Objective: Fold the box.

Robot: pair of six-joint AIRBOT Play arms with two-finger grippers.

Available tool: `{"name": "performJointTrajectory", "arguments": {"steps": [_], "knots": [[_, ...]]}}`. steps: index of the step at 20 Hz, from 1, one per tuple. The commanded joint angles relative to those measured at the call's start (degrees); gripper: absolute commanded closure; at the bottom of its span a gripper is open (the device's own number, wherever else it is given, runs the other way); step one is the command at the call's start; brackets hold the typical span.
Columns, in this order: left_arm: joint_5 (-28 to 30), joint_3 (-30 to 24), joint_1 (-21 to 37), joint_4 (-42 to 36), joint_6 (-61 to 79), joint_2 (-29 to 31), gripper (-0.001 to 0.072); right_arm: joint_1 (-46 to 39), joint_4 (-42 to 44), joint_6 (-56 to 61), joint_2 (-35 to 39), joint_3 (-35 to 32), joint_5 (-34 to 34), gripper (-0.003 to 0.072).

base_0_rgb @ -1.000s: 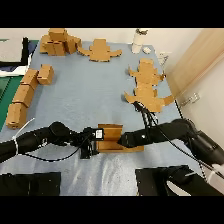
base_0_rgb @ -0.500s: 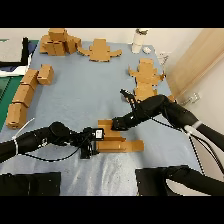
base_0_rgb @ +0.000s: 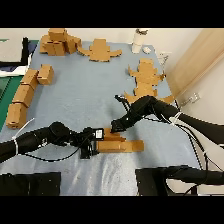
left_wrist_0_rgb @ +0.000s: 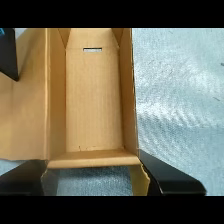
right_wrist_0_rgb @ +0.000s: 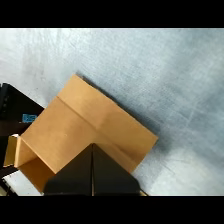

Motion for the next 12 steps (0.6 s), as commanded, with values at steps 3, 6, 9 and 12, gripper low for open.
{"name": "performJointTrajectory", "arguments": {"steps": [3, 6, 9, 12], "knots": [[0.0, 0.0, 0.0, 0.0, 0.0, 0.0, 0.0261, 0.0, -0.1, -1.4, -0.8, 0.0, 0.4, 0.0681], [0.0, 0.0, 0.0, 0.0, 0.0, 0.0, 0.0261, 0.0, -0.1, -1.5, -0.7, 0.1, 0.2, 0.0681], [0.0, 0.0, 0.0, 0.0, 0.0, 0.0, 0.026, -0.1, -1.9, -3.5, 3.3, 1.5, -3.4, 0.0682], [0.0, 0.0, 0.0, 0.0, 0.0, 0.0, 0.0261, 0.0, -10.3, -2.9, 13.8, 1.9, -5.0, 0.0682]]}}
